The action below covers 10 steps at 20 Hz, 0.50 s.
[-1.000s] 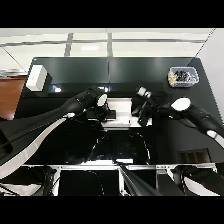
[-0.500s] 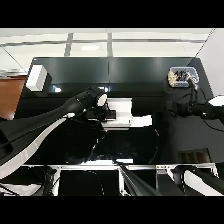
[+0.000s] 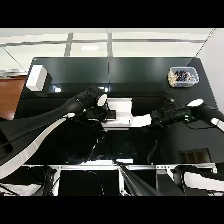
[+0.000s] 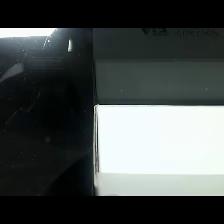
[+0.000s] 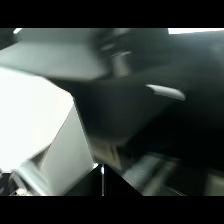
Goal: Fold the box and place the chain.
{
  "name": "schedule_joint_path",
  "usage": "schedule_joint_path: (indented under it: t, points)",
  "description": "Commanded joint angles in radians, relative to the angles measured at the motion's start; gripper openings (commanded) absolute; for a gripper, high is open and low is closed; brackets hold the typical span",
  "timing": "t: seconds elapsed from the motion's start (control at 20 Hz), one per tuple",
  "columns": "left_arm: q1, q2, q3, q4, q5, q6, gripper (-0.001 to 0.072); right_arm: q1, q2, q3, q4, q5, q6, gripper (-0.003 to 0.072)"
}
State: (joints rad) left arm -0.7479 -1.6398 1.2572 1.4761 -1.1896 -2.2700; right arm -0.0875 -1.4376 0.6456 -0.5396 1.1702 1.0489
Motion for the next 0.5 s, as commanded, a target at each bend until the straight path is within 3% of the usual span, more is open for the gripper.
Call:
schedule_joint_path:
  t: [0.0, 0.25, 0.3, 0.35, 0.45]
  points:
    - [0.001, 0.000, 0.000, 0.000, 0.000, 0.000, 0.0025, 0.083, -0.050, 0.006, 0.211, -0.002, -0.182, 0.0014]
    - [0.000, 0.000, 0.000, 0.000, -0.001, 0.000, 0.0025, 0.077, -0.050, 0.085, 0.064, 0.059, -0.166, 0.0029]
    - [0.000, 0.000, 0.000, 0.000, -0.001, 0.000, 0.0025, 0.077, -0.049, 0.098, 0.053, 0.072, -0.161, 0.0305]
    - [0.000, 0.000, 0.000, 0.000, -0.002, 0.000, 0.0025, 0.077, -0.049, 0.106, 0.052, 0.090, -0.165, 0.0693]
    - [0.000, 0.000, 0.000, 0.000, -0.001, 0.000, 0.0025, 0.078, -0.049, 0.132, 0.056, 0.118, -0.167, 0.0709]
